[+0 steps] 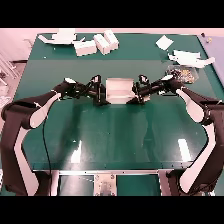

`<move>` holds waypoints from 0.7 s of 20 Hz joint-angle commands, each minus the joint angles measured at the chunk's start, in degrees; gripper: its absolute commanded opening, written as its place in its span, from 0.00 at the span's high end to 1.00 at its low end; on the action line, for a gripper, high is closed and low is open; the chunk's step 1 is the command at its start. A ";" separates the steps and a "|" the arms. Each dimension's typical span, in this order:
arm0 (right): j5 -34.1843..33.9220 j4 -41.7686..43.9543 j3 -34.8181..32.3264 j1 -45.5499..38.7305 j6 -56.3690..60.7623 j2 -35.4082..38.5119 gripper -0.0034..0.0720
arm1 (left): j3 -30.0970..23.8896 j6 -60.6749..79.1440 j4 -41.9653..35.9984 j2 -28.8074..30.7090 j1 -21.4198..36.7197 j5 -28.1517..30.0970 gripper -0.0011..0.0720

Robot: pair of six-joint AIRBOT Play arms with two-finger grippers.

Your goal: Fold the box and place the chain.

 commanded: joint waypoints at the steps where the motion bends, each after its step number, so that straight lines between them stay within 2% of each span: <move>1: -0.15 0.07 0.02 0.00 0.09 0.02 0.30 | 0.04 0.63 0.63 -0.07 0.00 0.15 0.07; 3: -0.15 0.07 0.02 0.00 0.09 0.02 0.30 | 0.04 1.03 0.66 -0.07 0.00 0.20 0.08; 4: -0.15 0.04 0.02 0.00 0.09 0.02 0.30 | 0.04 1.05 0.90 -0.07 0.00 0.13 0.18; 6: -0.15 0.07 0.02 0.00 0.09 0.02 0.30 | 0.04 1.42 1.51 -0.07 0.00 0.17 0.20; 7: -0.15 0.07 0.02 0.00 0.09 0.02 0.30 | 0.04 1.42 1.92 -0.07 0.00 0.07 0.27; 14: -0.15 0.07 0.02 0.00 0.07 0.02 0.30 | 0.04 1.49 3.37 -0.11 0.00 0.15 0.29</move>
